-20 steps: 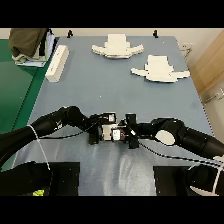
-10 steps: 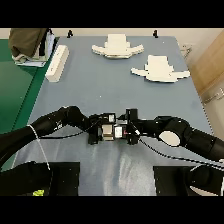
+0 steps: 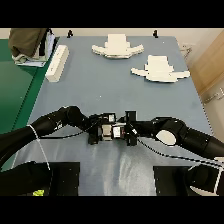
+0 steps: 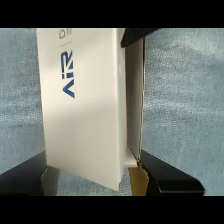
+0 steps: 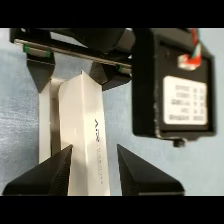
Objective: Fold the box.
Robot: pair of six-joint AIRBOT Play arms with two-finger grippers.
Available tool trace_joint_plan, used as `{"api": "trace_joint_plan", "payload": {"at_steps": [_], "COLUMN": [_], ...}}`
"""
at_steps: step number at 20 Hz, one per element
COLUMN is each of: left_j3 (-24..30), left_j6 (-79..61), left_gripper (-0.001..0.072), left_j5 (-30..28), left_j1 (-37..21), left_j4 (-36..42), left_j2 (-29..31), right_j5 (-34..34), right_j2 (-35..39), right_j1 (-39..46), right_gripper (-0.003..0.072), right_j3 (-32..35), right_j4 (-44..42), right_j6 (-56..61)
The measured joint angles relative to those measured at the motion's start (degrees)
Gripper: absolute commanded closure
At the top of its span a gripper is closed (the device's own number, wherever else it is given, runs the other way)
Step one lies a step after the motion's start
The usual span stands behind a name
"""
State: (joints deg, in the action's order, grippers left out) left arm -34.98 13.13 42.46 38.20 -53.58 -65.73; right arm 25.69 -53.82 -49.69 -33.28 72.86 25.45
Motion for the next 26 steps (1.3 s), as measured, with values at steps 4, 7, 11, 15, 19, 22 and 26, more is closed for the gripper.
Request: {"api": "trace_joint_plan", "payload": {"at_steps": [4,7,11,15,19,22,26], "left_j3": [0.0,0.0,0.0,0.0,0.0,0.0,0.0], "left_j6": [0.0,-0.1,-0.1,-0.1,0.0,0.0,0.0], "left_gripper": [0.0246,0.0246,0.0246,0.0246,0.0246,0.0246,0.0246], "left_j5": [0.0,0.1,0.2,0.1,0.1,0.0,0.0], "left_j1": [0.0,0.0,0.0,0.0,0.0,0.0,0.0], "left_j4": [0.0,0.0,0.0,0.0,0.0,0.0,0.0], "left_j2": [0.0,0.0,0.0,0.0,0.0,0.0,0.0], "right_j5": [1.7,3.2,4.6,4.1,3.8,3.8,-1.5], "right_j2": [-0.1,-0.1,0.2,3.0,6.2,6.1,6.1], "right_j1": [0.0,0.0,0.0,0.0,0.1,0.4,-0.1], "right_gripper": [0.0273,0.0273,0.0271,0.0272,0.0684,0.0685,0.0686], "right_j3": [0.7,1.0,1.1,1.0,1.0,1.2,5.1], "right_j4": [-1.6,-3.1,-5.7,-8.2,-9.8,-10.4,-16.2], "right_j6": [0.0,0.0,0.0,0.0,1.7,7.3,13.8]}}
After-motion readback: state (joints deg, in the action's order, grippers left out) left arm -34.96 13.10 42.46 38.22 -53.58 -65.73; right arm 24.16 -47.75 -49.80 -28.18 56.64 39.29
